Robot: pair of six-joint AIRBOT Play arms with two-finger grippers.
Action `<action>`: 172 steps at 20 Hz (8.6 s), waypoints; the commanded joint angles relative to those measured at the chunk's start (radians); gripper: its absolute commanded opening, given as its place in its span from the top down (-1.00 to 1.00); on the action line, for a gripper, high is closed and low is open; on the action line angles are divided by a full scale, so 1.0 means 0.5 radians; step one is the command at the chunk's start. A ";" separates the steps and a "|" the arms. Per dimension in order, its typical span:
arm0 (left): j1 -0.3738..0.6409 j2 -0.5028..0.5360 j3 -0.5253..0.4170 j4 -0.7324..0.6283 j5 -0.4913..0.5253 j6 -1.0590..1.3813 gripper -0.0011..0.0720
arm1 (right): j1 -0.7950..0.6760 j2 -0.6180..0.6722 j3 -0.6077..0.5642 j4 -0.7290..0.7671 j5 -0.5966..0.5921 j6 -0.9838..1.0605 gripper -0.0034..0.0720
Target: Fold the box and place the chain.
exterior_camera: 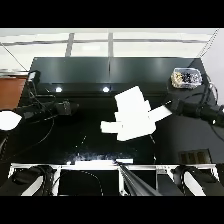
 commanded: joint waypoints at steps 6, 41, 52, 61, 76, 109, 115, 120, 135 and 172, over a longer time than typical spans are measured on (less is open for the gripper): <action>-0.050 -0.472 -0.005 -0.682 -0.214 0.336 -0.96 | 0.236 0.661 -0.430 0.179 -0.242 -0.249 0.89; -0.248 -2.045 0.587 -1.733 -1.405 2.306 0.24 | 0.236 0.662 -0.430 0.230 -0.017 -0.175 0.88; -0.172 -2.025 0.699 -1.449 -1.430 2.177 0.92 | 0.121 0.662 -0.011 -0.393 0.186 -0.324 -0.82; -0.475 -1.191 0.402 -0.995 -0.407 2.691 0.91 | 0.166 0.658 0.151 -0.791 0.663 -0.826 -0.82; -0.496 -1.310 0.220 -0.976 -0.227 3.374 0.91 | 1.196 0.004 -0.154 -0.743 -0.033 -1.427 -0.82; -0.496 -1.310 0.220 -0.977 -0.228 3.374 0.91 | 1.575 -0.504 -0.086 -0.108 -0.410 -1.752 -0.82; -0.496 -1.310 0.220 -0.977 -0.236 3.374 0.90 | 1.339 -0.435 0.017 -0.111 -0.375 -1.722 -0.82; -0.496 -1.310 0.220 -0.977 -0.236 3.374 0.91 | 1.281 -0.435 0.017 -0.166 -0.270 -1.746 -0.82; -0.496 -1.310 0.220 -0.977 -0.235 3.374 0.90 | 1.624 -0.441 -0.174 -0.447 -0.227 -1.647 -0.82; -0.496 -1.310 0.220 -0.977 -0.236 3.373 0.90 | 1.592 -0.290 -0.128 -0.465 -0.751 -1.455 -0.75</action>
